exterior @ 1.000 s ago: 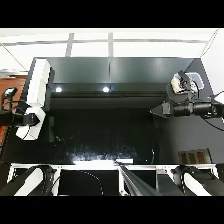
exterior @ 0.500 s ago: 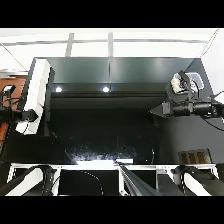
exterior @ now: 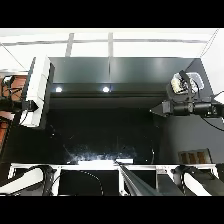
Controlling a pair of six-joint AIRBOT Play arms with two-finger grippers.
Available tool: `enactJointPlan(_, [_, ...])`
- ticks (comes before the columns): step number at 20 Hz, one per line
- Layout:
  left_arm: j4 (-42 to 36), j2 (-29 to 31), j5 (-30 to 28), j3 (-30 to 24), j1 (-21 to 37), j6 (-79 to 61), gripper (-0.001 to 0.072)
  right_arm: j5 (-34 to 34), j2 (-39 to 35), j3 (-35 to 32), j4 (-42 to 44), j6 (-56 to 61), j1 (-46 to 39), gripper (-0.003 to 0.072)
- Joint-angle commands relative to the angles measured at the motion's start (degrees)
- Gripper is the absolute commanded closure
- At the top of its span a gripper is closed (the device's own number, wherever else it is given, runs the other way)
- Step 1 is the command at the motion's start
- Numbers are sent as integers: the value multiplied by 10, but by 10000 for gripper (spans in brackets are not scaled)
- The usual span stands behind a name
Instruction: Fold the box and place the chain.
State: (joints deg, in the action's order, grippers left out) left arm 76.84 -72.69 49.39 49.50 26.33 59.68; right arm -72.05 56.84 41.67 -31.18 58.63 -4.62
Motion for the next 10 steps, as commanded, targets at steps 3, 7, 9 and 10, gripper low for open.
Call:
enactJointPlan(3, [92,35,84,63,-3,103,-11,1,0,0,0,3,0,641])
enactJointPlan(7, [26,130,123,85,-25,118,-5,-19,-6,2,-15,2,-2,641])
enactJointPlan(9, [-16,181,150,83,-41,144,51,-32,-37,2,-57,5,-6,641])
enactJointPlan(10, [-42,209,158,78,-50,153,216,-25,-60,2,-89,15,-7,641])
